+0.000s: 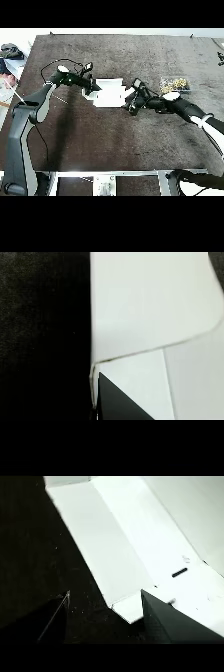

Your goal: Fold the box and place the chain.

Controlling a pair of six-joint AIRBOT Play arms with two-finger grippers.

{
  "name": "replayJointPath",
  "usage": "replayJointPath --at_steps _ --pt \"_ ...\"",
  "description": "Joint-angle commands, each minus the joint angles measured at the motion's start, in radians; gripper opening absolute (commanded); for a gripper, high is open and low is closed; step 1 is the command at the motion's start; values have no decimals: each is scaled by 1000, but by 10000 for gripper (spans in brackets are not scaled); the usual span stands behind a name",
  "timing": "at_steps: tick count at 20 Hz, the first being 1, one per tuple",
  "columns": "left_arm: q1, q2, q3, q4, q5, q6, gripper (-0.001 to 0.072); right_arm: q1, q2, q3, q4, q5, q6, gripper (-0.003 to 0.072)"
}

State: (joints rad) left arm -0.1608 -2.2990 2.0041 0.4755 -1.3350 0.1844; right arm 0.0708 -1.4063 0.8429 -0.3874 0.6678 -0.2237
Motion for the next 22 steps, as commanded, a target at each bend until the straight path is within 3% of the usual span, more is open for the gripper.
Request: replayJointPath --at_steps 1,8,17,22 --pt "0 0 0 0 -11 0 13 61 -60 28 -89 -69 -122 595" --pt "0 0 0 -9 -10 0 13 100 -73 29 -89 -200 -253 594" --pt "0 0 0 -12 -9 0 13 100 -201 129 -111 -204 -247 593" --pt "0 0 0 -12 -8 0 13 69 -179 175 -115 -212 -179 593"
